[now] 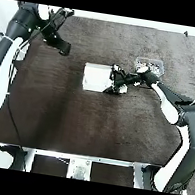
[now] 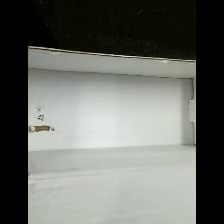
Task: Fold the box and place the chain.
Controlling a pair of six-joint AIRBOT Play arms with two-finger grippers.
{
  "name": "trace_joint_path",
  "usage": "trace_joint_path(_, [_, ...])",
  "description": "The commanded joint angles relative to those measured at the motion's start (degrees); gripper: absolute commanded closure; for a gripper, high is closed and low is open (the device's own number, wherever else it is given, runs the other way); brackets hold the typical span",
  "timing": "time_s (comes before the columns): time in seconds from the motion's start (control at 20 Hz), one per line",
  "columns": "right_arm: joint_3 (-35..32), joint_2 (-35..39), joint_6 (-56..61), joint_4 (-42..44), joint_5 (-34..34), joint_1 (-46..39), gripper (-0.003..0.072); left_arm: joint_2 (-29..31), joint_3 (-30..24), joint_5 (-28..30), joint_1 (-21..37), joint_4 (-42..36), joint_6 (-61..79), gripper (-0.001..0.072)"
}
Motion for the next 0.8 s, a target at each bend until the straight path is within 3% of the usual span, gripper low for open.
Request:
trace_joint_path(0.0, [0.0,0.0,0.0,0.0,0.0,0.1,0.0211,0.0,-3.8,3.5,0.5,-20.6,29.7,0.0003])
trace_joint_path(0.2, [0.0,0.0,0.0,0.0,0.0,0.1,0.0211,0.0,-13.5,6.0,5.0,-37.8,48.4,0.0004])
trace_joint_path(0.3, [0.0,0.0,0.0,0.0,0.0,0.1,0.0211,0.0,-18.1,6.1,7.9,-42.1,55.0,0.0004])
trace_joint_path(0.5, [0.0,0.0,0.0,0.0,0.0,0.1,0.0211,0.0,-21.4,9.4,9.5,-41.9,59.8,0.0004])
trace_joint_path(0.75, [0.0,0.0,0.0,0.0,0.0,0.1,0.0211,-2.1,-23.0,6.1,9.5,-43.6,66.5,0.0003])
